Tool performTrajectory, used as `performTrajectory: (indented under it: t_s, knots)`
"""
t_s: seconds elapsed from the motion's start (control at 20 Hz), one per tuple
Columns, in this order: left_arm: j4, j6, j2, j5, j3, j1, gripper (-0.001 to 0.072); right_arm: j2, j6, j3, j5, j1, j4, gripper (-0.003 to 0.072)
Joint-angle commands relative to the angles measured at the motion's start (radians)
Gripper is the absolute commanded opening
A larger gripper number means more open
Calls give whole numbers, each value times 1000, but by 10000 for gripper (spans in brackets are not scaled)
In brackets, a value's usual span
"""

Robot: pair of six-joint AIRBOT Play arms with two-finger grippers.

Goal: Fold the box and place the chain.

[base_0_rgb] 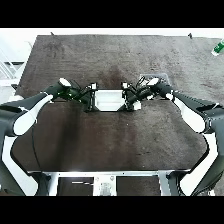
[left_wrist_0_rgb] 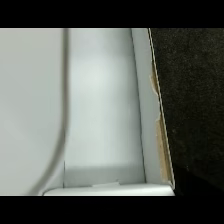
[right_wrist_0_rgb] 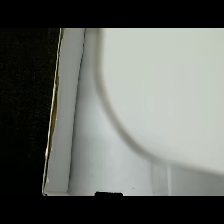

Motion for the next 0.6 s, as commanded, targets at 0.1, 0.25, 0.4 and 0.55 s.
performTrajectory:
  t_s: [0.1,0.25,0.4,0.55]
  knots:
    - [-1,0,0,1,1,1,465,0,0,1,0,0,0,435]
    - [-1,0,0,1,1,1,465,0,0,1,0,0,0,434]
    - [-1,0,0,1,1,1,465,2,0,1,0,0,1,440]
    - [-1,0,0,0,1,1,465,7,23,2,1,-10,3,715]
